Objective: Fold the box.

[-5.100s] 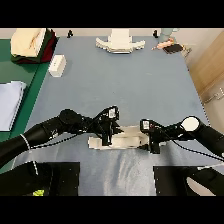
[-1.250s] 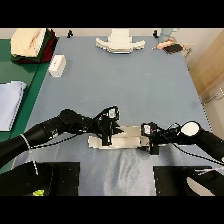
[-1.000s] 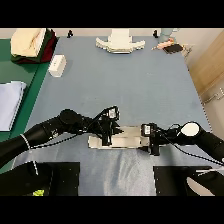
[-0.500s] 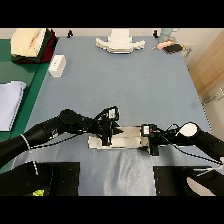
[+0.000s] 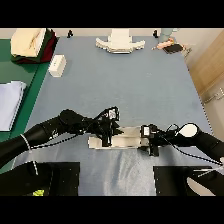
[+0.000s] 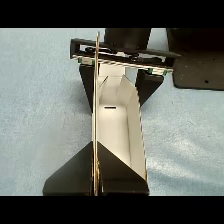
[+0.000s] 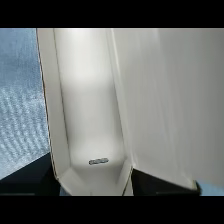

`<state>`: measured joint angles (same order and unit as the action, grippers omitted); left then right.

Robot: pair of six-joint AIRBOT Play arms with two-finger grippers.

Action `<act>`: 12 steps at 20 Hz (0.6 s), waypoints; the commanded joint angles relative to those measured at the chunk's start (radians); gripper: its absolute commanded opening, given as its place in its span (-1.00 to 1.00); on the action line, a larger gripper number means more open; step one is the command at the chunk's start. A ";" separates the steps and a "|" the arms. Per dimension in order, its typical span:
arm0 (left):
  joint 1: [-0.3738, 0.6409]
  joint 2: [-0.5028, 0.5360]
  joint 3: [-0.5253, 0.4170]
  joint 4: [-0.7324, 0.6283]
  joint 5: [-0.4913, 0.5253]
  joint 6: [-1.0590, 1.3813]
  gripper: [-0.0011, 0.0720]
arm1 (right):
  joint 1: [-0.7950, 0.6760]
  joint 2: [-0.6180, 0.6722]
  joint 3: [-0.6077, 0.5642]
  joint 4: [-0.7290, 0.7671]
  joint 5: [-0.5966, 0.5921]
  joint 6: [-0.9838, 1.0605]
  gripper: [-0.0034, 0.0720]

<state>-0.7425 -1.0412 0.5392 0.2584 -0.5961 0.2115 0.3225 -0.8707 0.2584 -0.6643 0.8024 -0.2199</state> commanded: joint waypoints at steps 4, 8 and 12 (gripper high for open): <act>0.000 0.000 0.000 0.000 0.002 0.001 -0.93 | 0.033 -0.002 -0.011 -0.005 -0.022 0.002 0.41; 0.000 0.000 0.000 0.000 0.002 0.001 -0.93 | 0.032 -0.001 -0.011 -0.010 -0.025 0.002 0.41; 0.000 0.000 0.000 0.000 0.002 0.001 -0.93 | 0.032 -0.001 -0.010 -0.032 -0.026 0.004 0.41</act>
<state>-0.7425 -1.0412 0.5392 0.2584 -0.5941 0.2119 0.3534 -0.8711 0.2485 -0.6739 0.7776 -0.2173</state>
